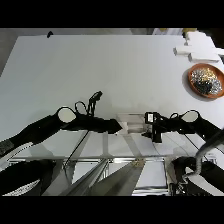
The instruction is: Fold the box and place the chain.
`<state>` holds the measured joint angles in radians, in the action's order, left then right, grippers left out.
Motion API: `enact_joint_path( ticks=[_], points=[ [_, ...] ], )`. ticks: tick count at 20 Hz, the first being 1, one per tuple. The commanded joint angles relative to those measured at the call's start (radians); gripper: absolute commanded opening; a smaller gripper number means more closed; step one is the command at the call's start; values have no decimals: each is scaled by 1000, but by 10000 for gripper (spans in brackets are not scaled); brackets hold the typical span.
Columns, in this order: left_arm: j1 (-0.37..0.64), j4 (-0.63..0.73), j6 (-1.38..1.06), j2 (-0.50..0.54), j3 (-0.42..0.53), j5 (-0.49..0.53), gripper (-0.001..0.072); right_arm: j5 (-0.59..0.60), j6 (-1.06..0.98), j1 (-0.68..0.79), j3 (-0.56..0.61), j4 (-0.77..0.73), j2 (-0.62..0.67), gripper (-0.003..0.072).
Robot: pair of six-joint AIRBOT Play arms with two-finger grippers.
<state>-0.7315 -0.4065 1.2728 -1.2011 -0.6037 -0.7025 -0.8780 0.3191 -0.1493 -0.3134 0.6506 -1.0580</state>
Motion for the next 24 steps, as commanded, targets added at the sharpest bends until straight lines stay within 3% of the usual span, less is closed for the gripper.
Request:
enact_joint_path(
  ticks=[1,9,24],
  points=[
    [-25,-60,61,-37,-39,14,512,0,0,0,0,0,1,400],
    [-64,-386,384,-41,-142,5,511,0,0,0,0,0,1,400],
    [-182,-784,818,-196,-370,-220,484,0,0,0,0,0,1,400]
  ],
)
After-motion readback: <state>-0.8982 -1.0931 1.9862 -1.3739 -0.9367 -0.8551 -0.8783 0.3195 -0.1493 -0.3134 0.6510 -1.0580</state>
